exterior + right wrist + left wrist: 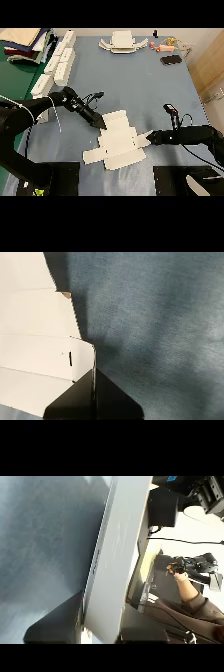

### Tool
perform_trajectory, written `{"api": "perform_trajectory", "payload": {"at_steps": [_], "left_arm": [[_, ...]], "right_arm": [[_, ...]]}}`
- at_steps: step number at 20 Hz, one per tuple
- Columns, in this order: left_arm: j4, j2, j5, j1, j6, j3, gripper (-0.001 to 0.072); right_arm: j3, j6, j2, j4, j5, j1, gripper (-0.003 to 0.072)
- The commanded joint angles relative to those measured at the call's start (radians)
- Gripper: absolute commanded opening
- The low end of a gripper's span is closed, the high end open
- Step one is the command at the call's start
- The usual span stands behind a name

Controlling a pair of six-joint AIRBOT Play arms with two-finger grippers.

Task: Fold the box.

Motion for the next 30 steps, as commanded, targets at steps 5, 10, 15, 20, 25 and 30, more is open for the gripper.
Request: {"api": "perform_trajectory", "payload": {"at_steps": [5,10,15,20,25,30], "left_arm": [[-0.057,0.002,0.061,-0.044,0.055,-0.018,0.0024],[-0.058,0.002,0.054,-0.053,0.08,-0.008,0.0012],[-0.145,0.002,-0.003,-0.05,0.09,0.045,0.0012],[-0.124,0.045,0.024,-0.056,0.283,0.111,0.0008],[0.1,0.174,0.172,-0.135,0.305,0.09,0.0007],[0.103,0.375,0.474,-0.235,0.404,-0.078,0.0006]], "right_arm": [[0.0,0.0,0.001,0.0,0.001,0.001,0.0002],[0.001,0.0,0.001,-0.019,0.001,0.0,0.0011],[0.009,0.002,0.0,-0.193,0.006,-0.001,0.0221],[0.07,0.185,0.0,-0.364,0.037,-0.001,0.0221],[0.145,0.263,-0.001,-0.389,0.058,-0.001,0.0227],[0.206,0.309,-0.001,-0.389,0.065,-0.001,0.0227]]}}
